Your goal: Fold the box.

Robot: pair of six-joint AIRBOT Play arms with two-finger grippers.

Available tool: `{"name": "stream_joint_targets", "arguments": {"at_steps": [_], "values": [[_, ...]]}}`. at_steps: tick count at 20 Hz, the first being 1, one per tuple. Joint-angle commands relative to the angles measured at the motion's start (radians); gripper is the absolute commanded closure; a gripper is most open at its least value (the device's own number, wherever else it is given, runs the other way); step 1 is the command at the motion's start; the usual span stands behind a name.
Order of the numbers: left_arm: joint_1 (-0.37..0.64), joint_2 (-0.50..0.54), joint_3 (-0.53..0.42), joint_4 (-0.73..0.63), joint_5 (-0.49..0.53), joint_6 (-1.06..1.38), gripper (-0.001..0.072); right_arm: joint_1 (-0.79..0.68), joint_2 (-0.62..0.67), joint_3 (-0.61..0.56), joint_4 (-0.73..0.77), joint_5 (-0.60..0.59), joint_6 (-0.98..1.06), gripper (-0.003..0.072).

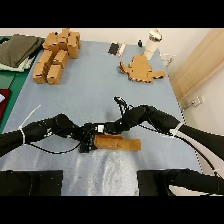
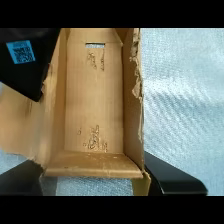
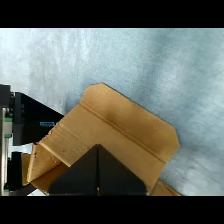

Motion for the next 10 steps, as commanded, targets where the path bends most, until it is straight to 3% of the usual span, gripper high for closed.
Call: {"name": "stream_joint_targets", "arguments": {"at_steps": [1,4,5,6,10], "values": [[0.0,-0.001,0.0,0.0,-0.001,-0.002,0.0093,-0.007,0.042,0.0,-0.007,0.025,-0.011,0.0684],[0.0,0.0,0.0,0.0,-0.006,0.005,0.0092,-0.013,0.089,0.0,-0.031,0.023,-0.009,0.0683],[0.0,-0.001,0.0,0.001,-0.009,0.01,0.0012,-0.013,0.092,0.0,-0.03,0.023,-0.008,0.0684],[0.0,0.0,0.0,0.001,-0.009,0.01,-0.0007,-0.013,0.092,0.0,-0.03,0.024,-0.006,0.0684],[0.0,0.0,0.001,0.007,-0.01,0.01,-0.0007,-0.013,0.092,0.0,-0.03,0.026,-0.006,0.0683]]}}
